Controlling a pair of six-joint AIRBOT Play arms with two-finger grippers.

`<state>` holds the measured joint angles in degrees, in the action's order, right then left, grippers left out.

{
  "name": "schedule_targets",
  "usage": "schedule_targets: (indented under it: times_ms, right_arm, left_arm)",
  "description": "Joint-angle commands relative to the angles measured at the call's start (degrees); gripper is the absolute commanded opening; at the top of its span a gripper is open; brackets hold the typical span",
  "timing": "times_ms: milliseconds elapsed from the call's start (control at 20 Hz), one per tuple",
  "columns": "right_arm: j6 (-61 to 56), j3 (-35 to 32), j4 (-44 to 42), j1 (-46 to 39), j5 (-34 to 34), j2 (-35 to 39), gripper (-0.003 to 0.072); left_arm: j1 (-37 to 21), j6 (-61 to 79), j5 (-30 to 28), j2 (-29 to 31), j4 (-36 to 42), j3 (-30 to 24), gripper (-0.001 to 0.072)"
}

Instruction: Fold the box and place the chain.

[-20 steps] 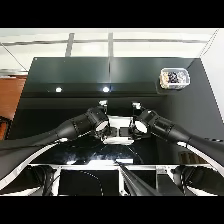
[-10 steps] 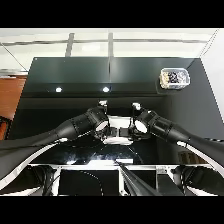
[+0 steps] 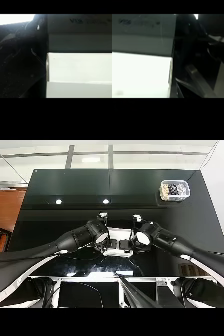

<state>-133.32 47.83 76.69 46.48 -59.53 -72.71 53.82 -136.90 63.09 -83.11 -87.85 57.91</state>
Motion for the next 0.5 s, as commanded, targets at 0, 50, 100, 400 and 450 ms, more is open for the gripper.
schedule_targets:
  times_ms: [0,50,100,400,450]
  right_arm:
    - [4.94,0.66,-0.09,-1.55,-1.95,5.68,0.0382]
    - [6.56,1.18,0.04,-3.13,-4.0,8.63,0.0381]
    - [8.46,1.66,0.0,-4.92,-6.08,11.58,0.0382]
    - [19.67,1.95,22.69,-17.55,-13.94,23.02,0.0381]
    - [19.58,1.09,31.65,-19.06,-12.7,22.99,0.038]
  left_arm:
    - [0.02,-0.07,0.11,0.02,0.02,0.02,0.003]
    - [0.02,-0.07,0.11,0.02,0.02,0.02,0.0029]
    - [0.02,-0.07,0.09,0.02,0.0,0.02,0.003]
    - [0.02,-0.07,0.07,0.02,0.0,0.02,0.003]
    - [0.02,-0.07,0.04,0.02,0.02,0.02,0.0029]
